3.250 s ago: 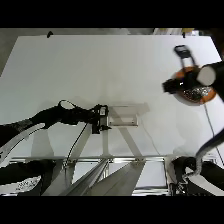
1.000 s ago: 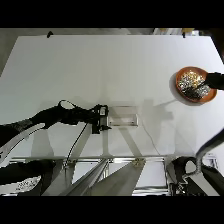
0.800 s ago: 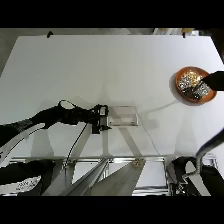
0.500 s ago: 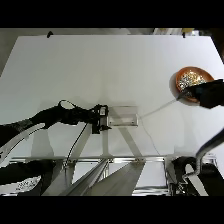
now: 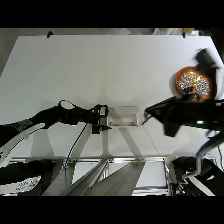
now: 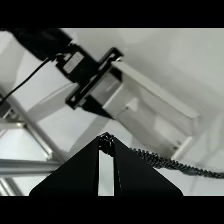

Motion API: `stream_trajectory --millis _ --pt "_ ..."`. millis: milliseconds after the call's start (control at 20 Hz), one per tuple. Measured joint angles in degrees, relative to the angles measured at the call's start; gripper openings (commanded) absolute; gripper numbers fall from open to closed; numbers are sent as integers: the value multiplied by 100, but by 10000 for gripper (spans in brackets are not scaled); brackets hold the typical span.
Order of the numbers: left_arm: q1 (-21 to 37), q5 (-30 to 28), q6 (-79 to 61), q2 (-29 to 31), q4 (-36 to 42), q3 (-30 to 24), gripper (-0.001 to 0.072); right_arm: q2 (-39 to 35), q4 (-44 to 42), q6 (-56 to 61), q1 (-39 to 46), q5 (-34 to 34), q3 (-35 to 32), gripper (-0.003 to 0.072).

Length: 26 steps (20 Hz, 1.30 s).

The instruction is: Fold the box and place the chain.

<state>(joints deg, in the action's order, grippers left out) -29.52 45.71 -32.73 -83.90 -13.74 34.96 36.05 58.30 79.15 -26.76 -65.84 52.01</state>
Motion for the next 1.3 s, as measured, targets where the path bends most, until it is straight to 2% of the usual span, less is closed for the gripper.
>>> stream_trajectory --millis 250,650,700,750,800,950,1000,1050,1300 --pt "0 0 0 0 0 0 250 1001 367 39 -717 684 -260 16" --pt "0 0 0 2 0 0 250 2411 699 44 -994 1097 -323 17" --pt "0 0 0 2 2 0 250 2514 726 42 -1016 1104 -332 24" --pt "0 0 0 0 0 0 250 2592 732 42 -1040 1119 -341 77" --pt "0 0 0 2 0 0 250 2647 739 39 -1058 1088 -345 125" --pt "0 0 0 2 0 0 250 2564 798 37 -1075 898 -350 139" --pt "0 0 0 2 0 0 250 2448 839 37 -1054 859 -343 187" --pt "0 0 0 2 0 0 250 2293 885 35 -990 769 -343 194" --pt "0 0 0 2 0 0 250 1683 1499 223 -179 354 -365 150"
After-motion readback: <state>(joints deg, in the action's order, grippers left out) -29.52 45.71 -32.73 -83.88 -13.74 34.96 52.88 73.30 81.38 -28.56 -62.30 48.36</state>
